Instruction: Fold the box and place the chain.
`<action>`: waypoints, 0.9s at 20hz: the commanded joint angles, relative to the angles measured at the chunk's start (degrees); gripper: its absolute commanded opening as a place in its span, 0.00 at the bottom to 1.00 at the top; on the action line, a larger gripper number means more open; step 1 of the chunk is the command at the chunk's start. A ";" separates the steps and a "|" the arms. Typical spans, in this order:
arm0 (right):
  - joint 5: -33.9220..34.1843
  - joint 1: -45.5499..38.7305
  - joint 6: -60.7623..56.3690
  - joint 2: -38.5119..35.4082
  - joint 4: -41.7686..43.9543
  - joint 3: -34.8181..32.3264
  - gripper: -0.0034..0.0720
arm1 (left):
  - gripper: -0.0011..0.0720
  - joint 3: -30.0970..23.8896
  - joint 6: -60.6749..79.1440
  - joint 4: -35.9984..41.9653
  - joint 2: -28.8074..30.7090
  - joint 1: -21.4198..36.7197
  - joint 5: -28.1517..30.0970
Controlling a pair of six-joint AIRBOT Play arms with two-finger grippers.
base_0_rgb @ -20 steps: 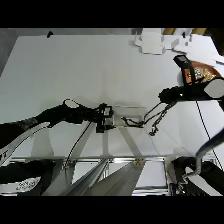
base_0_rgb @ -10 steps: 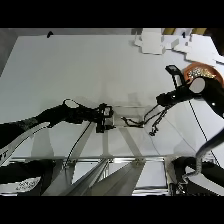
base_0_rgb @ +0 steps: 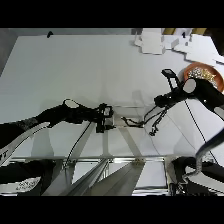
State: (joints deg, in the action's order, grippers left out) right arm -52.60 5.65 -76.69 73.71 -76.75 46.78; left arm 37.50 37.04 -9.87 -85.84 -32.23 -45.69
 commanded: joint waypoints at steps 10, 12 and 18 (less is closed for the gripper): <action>3.85 0.07 -5.97 3.37 -6.80 -0.02 0.42 | 0.20 -0.02 0.00 -0.02 0.02 0.00 0.02; 4.22 0.07 -5.95 4.33 -6.80 -0.02 0.42 | 0.20 -0.02 0.00 -0.02 0.02 0.00 0.02; 3.45 0.07 -5.84 5.25 -6.60 -0.02 0.07 | 0.20 -0.02 0.00 -0.02 0.02 0.00 0.02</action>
